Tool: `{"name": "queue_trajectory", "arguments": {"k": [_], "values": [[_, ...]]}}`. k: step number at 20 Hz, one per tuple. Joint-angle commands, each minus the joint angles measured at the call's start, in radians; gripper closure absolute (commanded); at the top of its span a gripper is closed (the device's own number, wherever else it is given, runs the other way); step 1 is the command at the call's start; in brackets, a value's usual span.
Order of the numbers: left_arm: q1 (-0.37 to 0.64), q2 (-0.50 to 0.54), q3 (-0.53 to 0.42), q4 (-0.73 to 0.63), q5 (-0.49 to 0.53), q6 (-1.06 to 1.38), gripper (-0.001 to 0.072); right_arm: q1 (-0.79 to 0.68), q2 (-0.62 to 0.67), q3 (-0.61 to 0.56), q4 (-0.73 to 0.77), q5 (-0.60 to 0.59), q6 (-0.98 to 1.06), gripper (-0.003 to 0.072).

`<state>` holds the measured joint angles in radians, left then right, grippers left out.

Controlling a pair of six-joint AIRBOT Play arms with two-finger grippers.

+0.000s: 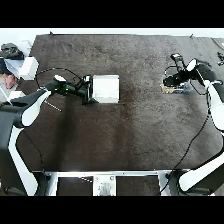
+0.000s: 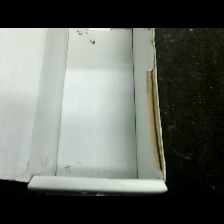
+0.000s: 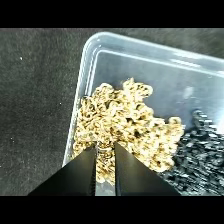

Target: Fold the box and place the chain.

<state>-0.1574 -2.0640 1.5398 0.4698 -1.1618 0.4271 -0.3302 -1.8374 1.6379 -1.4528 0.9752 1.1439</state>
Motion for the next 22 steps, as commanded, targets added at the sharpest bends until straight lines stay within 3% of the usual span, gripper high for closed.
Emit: {"name": "queue_trajectory", "arguments": {"k": [1,9,16,19,22], "values": [[0.000,0.000,0.000,0.000,0.000,0.000,0.0363,0.001,0.066,0.001,-0.001,-0.003,0.000,0.0699],[0.000,0.000,0.000,0.000,0.000,0.000,0.0362,0.003,0.406,0.001,0.044,-0.021,-0.001,0.0700],[0.000,0.000,0.000,0.000,0.000,0.000,0.0362,0.073,0.702,0.001,0.100,-0.282,0.000,0.0700],[0.000,0.000,0.000,0.000,0.000,0.000,0.0362,0.154,0.766,0.001,0.100,-0.420,0.000,0.0700],[0.000,0.000,0.000,0.000,0.000,0.000,0.0362,0.246,0.779,0.001,0.100,-0.456,-0.001,0.0700]]}}
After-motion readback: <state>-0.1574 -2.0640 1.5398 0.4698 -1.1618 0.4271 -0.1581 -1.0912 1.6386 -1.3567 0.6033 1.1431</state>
